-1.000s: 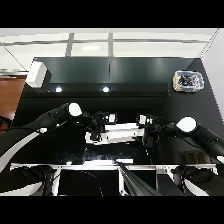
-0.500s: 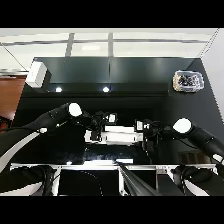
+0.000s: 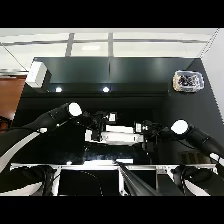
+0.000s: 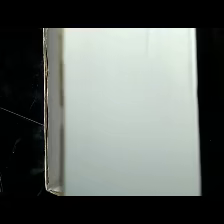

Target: Fold the box and place the chain.

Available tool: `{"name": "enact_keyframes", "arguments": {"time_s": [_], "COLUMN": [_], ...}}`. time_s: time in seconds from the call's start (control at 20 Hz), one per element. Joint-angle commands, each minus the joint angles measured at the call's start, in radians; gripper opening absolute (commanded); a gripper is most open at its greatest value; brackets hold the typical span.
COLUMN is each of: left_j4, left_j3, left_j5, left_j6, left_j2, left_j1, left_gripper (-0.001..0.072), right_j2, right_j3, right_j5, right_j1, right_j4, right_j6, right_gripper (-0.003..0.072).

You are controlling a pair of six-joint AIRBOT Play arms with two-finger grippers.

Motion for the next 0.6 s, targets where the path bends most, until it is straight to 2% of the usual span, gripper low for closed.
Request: {"name": "enact_keyframes", "arguments": {"time_s": [0.0,0.2,0.55], "left_j4": [-0.017,-0.017,-0.017], "left_j3": [0.001,0.001,0.001], "left_j5": [-0.002,-0.002,-0.002], "left_j6": [0.000,0.000,0.000], "left_j2": [0.000,0.000,0.000], "left_j1": [0.000,0.000,0.000], "left_gripper": [0.0020,0.0020,0.0020], "right_j2": [-0.013,-0.039,-0.043], "right_j3": [-0.001,-0.001,-0.001], "right_j5": [-0.031,-0.091,-0.088], "right_j1": [0.018,0.053,0.050], "right_j4": [0.026,0.029,0.006], "right_j6": [-0.008,-0.008,-0.008], "right_gripper": [0.0621,0.0621,0.0622]}}
